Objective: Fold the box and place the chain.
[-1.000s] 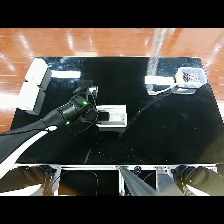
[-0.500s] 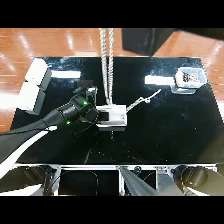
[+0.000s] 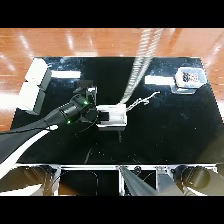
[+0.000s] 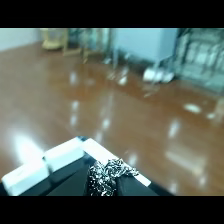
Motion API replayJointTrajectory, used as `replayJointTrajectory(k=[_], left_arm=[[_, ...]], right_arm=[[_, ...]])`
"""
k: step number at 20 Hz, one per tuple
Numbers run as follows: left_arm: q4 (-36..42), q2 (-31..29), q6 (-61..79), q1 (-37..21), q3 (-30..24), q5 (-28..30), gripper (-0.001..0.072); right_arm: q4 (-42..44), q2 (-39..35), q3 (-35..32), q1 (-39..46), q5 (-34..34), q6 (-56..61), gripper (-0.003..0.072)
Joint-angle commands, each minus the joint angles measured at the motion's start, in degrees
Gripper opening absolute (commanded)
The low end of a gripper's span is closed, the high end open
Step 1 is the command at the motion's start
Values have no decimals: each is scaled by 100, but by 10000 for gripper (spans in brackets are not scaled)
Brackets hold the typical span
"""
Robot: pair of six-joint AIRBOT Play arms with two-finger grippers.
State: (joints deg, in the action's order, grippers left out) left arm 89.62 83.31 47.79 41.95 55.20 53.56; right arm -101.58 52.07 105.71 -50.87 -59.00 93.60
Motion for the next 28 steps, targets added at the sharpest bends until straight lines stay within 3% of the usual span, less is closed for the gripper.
replayJointTrajectory(k=[1, 6, 17, 24, 28], left_arm=[[0, 9, -7, 2, -4, 28, 25], [-7, 22, -7, 2, -4, 42, 25], [-243, 24, -94, 31, 13, 461, 24], [-350, 26, -177, 85, 52, 588, 24], [-345, 26, -177, 85, 52, 586, 25]], right_arm=[[-363, -455, -2, -7, -260, 308, 24], [120, -452, -74, -7, -977, 452, 23], [970, 269, -433, -7, -162, 175, 20], [1421, 682, -586, 26, -476, 44, 11], [1921, 879, -1023, 249, -459, -114, 11]])
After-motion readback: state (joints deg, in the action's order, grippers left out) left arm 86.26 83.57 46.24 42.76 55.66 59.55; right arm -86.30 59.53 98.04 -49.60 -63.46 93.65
